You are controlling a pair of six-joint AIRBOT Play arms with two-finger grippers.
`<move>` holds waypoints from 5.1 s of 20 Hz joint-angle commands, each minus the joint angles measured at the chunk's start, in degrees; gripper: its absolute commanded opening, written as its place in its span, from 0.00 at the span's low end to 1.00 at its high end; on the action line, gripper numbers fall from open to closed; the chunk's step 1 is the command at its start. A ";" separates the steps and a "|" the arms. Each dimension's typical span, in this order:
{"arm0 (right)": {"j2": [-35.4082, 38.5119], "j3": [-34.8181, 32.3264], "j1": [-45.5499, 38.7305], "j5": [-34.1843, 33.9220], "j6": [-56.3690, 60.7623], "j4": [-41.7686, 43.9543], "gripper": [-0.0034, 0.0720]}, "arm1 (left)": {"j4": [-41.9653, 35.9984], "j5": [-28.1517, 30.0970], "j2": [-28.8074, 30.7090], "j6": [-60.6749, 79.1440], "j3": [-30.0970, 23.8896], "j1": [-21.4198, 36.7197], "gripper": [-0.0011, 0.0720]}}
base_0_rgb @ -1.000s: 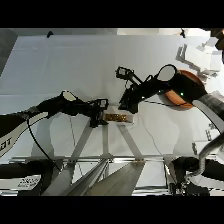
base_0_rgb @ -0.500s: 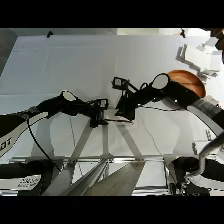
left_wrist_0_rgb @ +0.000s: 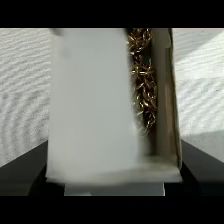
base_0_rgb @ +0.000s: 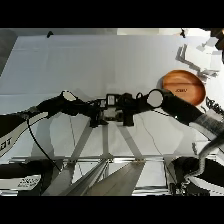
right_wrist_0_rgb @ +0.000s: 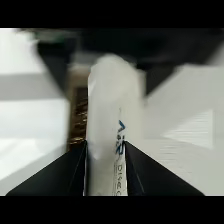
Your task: Fold the box and place the chain.
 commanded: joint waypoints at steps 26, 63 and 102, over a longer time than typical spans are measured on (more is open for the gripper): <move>4.00 -4.87 3.30 -8.33 0.68 -0.22 0.30 | -0.02 0.00 0.04 -0.07 0.00 -0.04 0.49; 4.61 -9.25 5.99 -14.16 2.19 0.63 0.25 | -0.02 -0.07 0.04 -0.07 0.00 -0.07 0.49; 12.28 -14.23 -2.29 -12.33 32.20 17.77 0.06 | -0.02 0.00 0.04 -0.07 0.00 -0.07 0.49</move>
